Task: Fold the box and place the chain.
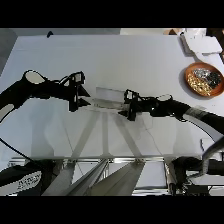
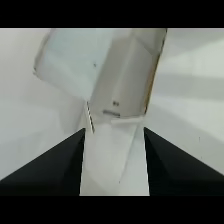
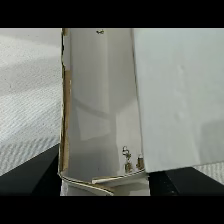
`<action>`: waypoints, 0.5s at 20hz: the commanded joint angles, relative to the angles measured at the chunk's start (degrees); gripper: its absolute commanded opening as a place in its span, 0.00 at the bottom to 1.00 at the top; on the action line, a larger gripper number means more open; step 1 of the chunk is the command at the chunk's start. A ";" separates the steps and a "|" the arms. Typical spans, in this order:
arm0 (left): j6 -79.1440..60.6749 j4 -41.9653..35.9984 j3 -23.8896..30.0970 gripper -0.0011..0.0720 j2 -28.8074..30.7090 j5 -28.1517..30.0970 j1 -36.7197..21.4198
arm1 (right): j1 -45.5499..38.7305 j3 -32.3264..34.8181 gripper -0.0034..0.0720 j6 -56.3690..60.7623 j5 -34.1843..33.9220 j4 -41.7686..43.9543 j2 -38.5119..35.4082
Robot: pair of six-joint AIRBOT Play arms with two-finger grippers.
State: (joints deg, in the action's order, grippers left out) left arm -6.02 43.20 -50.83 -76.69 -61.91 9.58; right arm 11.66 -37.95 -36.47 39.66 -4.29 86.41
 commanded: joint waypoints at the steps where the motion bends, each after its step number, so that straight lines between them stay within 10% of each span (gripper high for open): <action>1: -2.01 5.11 0.04 0.59 -0.22 1.40 -0.04 | 0.00 -0.04 0.64 0.02 0.00 0.02 0.02; 10: -20.06 -3.76 0.04 0.59 -8.85 2.32 -1.77 | 0.00 -0.04 0.64 0.02 0.00 0.02 0.02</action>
State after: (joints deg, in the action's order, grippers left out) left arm -21.39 43.11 -50.81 -82.94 -59.66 8.45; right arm 11.66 -37.95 -36.47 39.66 -4.29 86.41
